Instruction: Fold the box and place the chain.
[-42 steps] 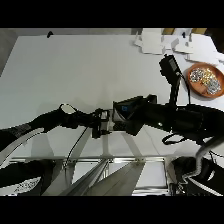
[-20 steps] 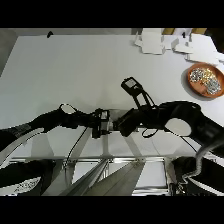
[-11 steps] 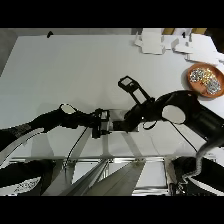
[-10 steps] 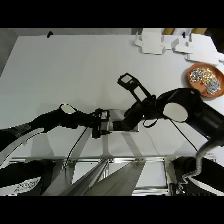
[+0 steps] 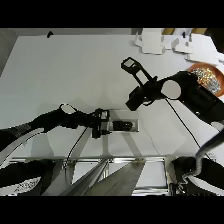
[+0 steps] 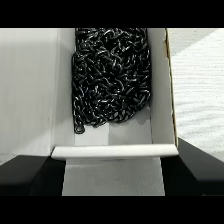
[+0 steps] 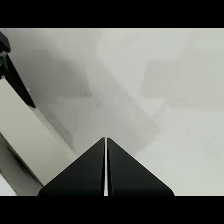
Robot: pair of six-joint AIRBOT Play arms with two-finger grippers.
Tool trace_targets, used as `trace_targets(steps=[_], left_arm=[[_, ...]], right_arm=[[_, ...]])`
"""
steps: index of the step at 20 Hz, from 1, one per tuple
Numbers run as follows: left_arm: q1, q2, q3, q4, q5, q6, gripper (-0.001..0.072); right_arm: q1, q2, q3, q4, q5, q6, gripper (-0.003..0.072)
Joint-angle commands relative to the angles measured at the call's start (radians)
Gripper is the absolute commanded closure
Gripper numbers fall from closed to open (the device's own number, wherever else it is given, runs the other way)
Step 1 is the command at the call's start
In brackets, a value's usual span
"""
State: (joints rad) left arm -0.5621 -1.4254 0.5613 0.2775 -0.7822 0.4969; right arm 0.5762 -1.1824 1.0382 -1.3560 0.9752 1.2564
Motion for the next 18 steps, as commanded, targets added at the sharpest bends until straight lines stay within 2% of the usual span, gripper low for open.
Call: trace_targets(steps=[1, 5, 11, 15, 18], left_arm=[[0.000, 0.001, 0.000, 0.000, 0.000, 0.000, 0.0454], [0.000, 0.001, 0.000, 0.000, 0.000, 0.000, 0.0454], [0.000, 0.001, 0.000, 0.000, 0.000, 0.000, 0.0454], [0.000, 0.001, 0.000, 0.000, 0.000, 0.000, 0.0454], [0.000, 0.001, 0.000, 0.000, 0.000, 0.000, 0.0454]], right_arm=[[-0.016, -0.040, -0.029, 0.026, 0.005, -0.093, 0.0666], [-0.004, -0.039, -0.068, 0.085, 0.011, -0.166, 0.0666], [0.094, -0.027, -0.071, 0.109, 0.016, -0.288, 0.0666], [0.178, 0.063, -0.154, 0.115, -0.048, -0.405, 0.0666], [0.204, 0.107, -0.215, 0.115, -0.097, -0.413, 0.0662]])
